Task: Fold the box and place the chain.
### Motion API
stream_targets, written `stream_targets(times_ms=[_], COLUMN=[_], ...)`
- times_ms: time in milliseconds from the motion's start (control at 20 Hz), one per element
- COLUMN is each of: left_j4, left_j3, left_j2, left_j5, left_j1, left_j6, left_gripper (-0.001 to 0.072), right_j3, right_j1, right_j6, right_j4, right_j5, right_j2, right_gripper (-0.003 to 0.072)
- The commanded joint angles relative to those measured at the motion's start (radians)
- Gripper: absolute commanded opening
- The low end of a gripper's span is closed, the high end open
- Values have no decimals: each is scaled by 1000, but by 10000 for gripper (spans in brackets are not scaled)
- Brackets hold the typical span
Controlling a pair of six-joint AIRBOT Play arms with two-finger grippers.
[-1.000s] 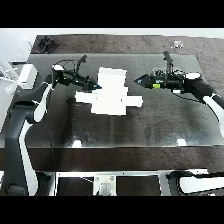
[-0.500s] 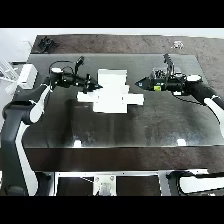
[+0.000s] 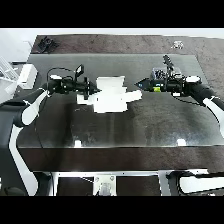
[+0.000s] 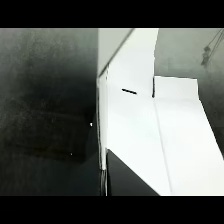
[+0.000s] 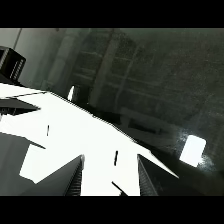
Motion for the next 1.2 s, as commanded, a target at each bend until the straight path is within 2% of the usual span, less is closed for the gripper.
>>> stream_targets(times_ms=[0, 550, 1150], left_j4=[10, 51, 58], left_j3=[-24, -23, -23], left_j2=[3, 3, 3], left_j5=[14, 20, -16], left_j1=[0, 0, 0], left_j6=[76, 103, 128], left_gripper=[16, 19, 21], right_j3=[0, 0, -3], right_j1=[0, 0, 2], right_j6=[0, -6, -125], right_j4=[0, 0, 7], right_j5=[-3, -3, -5], right_j2=[-1, -1, 8], right_gripper=[395, 395, 394])
